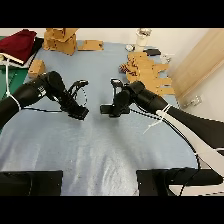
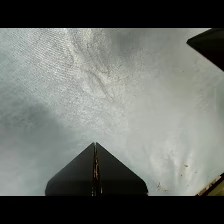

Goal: Fold the box.

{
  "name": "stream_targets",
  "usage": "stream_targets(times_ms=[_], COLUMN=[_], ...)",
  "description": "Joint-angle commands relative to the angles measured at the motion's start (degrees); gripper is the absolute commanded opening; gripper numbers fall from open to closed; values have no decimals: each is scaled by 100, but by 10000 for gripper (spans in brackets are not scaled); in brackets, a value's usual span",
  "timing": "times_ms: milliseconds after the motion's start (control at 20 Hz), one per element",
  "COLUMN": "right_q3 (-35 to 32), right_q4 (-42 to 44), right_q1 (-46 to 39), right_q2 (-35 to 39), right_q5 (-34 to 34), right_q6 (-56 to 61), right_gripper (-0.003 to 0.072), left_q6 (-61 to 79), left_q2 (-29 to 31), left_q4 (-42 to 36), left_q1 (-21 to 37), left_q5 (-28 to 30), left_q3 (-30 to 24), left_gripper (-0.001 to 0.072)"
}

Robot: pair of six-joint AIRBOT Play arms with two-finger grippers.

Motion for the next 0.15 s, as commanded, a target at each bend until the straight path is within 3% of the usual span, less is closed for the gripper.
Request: stream_targets(times_ms=[0,100], right_q3=[20,20], right_q4=[28,28], right_q1=[2,2], right_q2=[-15,-15], right_q5=[-35,-35], right_q6=[-13,-11], right_gripper=[5,5], left_q6=[-319,-321], left_q2=[24,24], left_q4=[-13,-13], left_q1=[-76,-76], left_q5=[-48,-48], left_q3=[-61,-61], left_gripper=[11,11])
